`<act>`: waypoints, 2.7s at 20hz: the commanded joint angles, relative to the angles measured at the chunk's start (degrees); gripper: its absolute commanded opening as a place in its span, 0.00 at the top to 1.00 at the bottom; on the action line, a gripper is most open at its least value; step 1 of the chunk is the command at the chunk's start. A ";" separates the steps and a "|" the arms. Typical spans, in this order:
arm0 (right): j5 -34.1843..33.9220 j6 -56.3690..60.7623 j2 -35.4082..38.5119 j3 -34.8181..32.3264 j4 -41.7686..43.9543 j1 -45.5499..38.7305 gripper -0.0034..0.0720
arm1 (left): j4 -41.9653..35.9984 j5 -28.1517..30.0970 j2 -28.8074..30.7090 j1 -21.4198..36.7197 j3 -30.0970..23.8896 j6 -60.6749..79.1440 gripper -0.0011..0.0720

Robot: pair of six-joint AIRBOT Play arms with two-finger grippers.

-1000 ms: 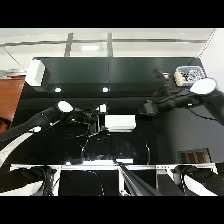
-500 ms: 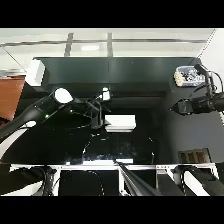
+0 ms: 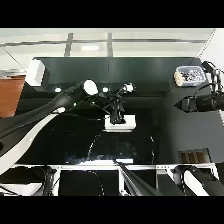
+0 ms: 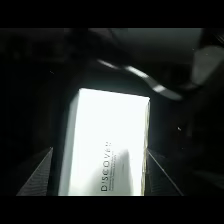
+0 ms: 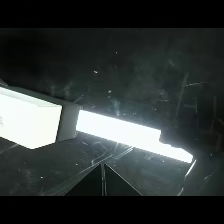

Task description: Fold the box and place the chain.

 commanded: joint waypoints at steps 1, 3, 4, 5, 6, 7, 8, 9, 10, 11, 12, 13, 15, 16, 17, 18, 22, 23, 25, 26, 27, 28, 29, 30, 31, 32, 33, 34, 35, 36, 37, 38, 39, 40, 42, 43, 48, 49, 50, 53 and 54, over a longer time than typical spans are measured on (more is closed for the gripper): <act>-0.26 -1.11 0.04 0.04 -0.11 -0.04 0.94 | 1.55 -3.04 -3.08 -0.76 2.49 -4.59 0.01; -0.24 -1.16 0.04 0.04 -0.11 -0.04 0.94 | 1.51 -3.54 -3.08 -0.96 2.71 -4.59 0.01; -0.24 -1.31 0.04 0.04 -0.13 -0.04 0.94 | 1.75 -4.22 -3.08 -1.14 3.02 -4.55 0.01; -0.26 -1.33 0.04 0.04 -0.13 -0.04 0.94 | 1.92 -4.46 -3.06 -1.25 3.19 -4.48 0.01; -0.24 -1.31 0.04 0.04 -0.11 -0.04 0.94 | 2.05 -4.96 -3.08 -1.27 3.43 -4.46 0.01; -0.26 -1.33 0.04 0.02 -0.11 -0.04 0.94 | 2.97 -5.75 -3.08 -1.29 3.76 -4.28 0.01; -0.26 -1.33 0.04 -0.04 -0.11 -0.04 0.94 | 4.59 -6.62 -3.06 -1.51 4.15 -4.26 0.01; -0.24 -1.31 0.04 -0.15 -0.11 -0.04 0.94 | 6.91 -7.63 -3.08 -1.84 4.59 -4.26 0.01; -0.26 -1.31 0.04 -0.24 -0.13 -0.04 0.94 | 9.64 -8.22 -3.08 -2.27 4.94 -4.31 0.01; -0.26 -1.31 0.04 -0.26 -0.09 -0.04 0.94 | 11.69 -8.79 -3.08 -2.91 5.16 -4.33 0.01; -0.24 -1.31 0.04 -0.26 -0.11 -0.04 0.94 | 13.25 -8.92 -3.08 -3.56 5.16 -4.63 0.01; -0.26 -1.29 0.04 -0.26 -0.09 -0.04 0.94 | 14.40 -8.92 -3.13 -4.17 5.16 -5.01 0.01; -0.26 -1.29 0.04 -0.26 -0.09 -0.04 0.94 | 17.14 -8.28 -3.15 -5.55 5.16 -6.45 0.01; -0.26 -1.29 0.04 -0.26 -0.09 -0.04 0.94 | 19.21 -7.41 -3.15 -6.29 5.16 -9.03 0.01; -0.26 -1.29 0.04 -0.26 -0.09 -0.04 0.94 | 22.36 -6.60 -3.23 -7.17 5.16 -12.90 0.01; -0.28 -1.29 0.04 -0.26 -0.09 -0.04 0.94 | 25.24 -6.58 -3.43 -7.98 5.16 -16.00 0.01; -0.96 -1.29 0.04 -0.26 -0.09 -0.04 0.94 | 33.46 -8.48 -3.52 -10.45 6.14 -21.81 0.33; -1.18 -1.29 0.04 -0.26 -0.09 -0.04 0.94 | 35.28 -10.75 -3.34 -10.25 7.78 -24.17 0.61; -1.55 -1.27 0.04 -0.26 -0.07 -0.04 0.94 | 38.01 -15.02 -1.53 -8.11 11.52 -28.37 0.63; -1.62 -1.27 0.04 -0.26 -0.07 -0.04 0.94 | 38.99 -17.62 -0.07 -6.27 13.40 -30.58 0.63; -1.60 -1.27 0.04 -0.26 -0.07 -0.04 0.94 | 40.15 -20.72 1.81 -3.67 15.15 -33.33 0.63; -1.57 -1.27 0.04 -0.26 -0.02 -0.04 0.94 | 41.31 -23.43 3.80 -0.70 16.13 -36.54 0.63; -1.53 -1.25 0.04 -0.26 0.02 -0.04 0.94 | 42.47 -26.40 6.23 3.17 16.41 -40.00 0.62; -1.55 -1.25 0.04 -0.26 0.02 -0.04 0.94 | 43.50 -29.20 8.28 7.26 16.41 -42.75 0.61; -1.57 -1.25 0.04 -0.26 0.04 -0.04 0.94 | 44.68 -32.37 10.25 12.17 16.33 -45.31 0.61; -1.57 -1.25 0.04 -0.26 0.07 -0.04 0.94 | 46.07 -34.18 11.85 17.00 15.91 -47.34 0.61; -1.66 -1.25 0.04 -0.26 0.07 -0.04 0.94 | 47.84 -35.23 13.09 22.56 15.37 -50.21 0.61; -1.73 -1.25 0.04 -0.26 0.11 -0.04 0.94 | 49.40 -35.58 13.51 28.35 14.80 -53.18 0.61; -1.75 -1.22 0.04 -0.26 0.13 -0.04 0.94 | 49.92 -34.88 13.35 33.73 14.12 -54.40 0.61; -1.88 -1.22 0.04 -0.26 0.13 -0.04 0.94 | 49.62 -32.89 12.79 39.08 13.22 -54.47 0.61; -2.23 -1.22 0.04 -0.26 0.13 -0.04 0.94 | 49.20 -31.12 11.65 44.33 12.41 -54.49 0.61; -2.82 -1.22 0.04 -0.26 0.13 -0.04 0.94 | 49.18 -31.15 10.16 48.83 12.20 -54.47 0.61; -3.37 -1.22 0.04 -0.26 0.11 -0.04 0.94 | 49.18 -31.45 9.01 52.59 12.24 -54.45 0.56; -3.96 -1.22 0.04 -0.26 0.11 -0.04 0.94 | 48.92 -30.27 8.11 55.74 12.24 -54.47 0.55; -4.98 -0.81 0.04 -0.26 0.13 -0.04 0.94 | 46.97 -26.56 6.86 59.47 12.24 -50.93 0.55; -5.60 -0.90 0.04 -0.26 0.44 -0.04 0.94 | 45.79 -24.02 6.19 60.67 12.24 -47.93 0.55; -7.91 -0.87 0.04 -0.26 3.17 -0.02 0.94 | 41.64 -11.50 0.66 62.12 12.26 -39.12 0.55; -7.96 -0.87 0.04 -0.26 3.58 -0.02 0.94 | 41.62 -9.84 -0.76 62.10 12.26 -39.08 0.55; -7.93 -0.85 0.04 -0.26 3.58 -0.02 0.94 | 40.96 -8.52 -2.27 62.10 12.33 -39.08 0.55; -8.04 -0.83 0.04 -0.26 3.58 0.00 0.94 | 37.20 -6.69 -5.88 62.01 12.74 -37.44 0.55; -8.20 -0.83 0.04 -0.26 3.58 0.00 0.94 | 36.48 -5.29 -6.64 62.01 12.76 -37.55 0.55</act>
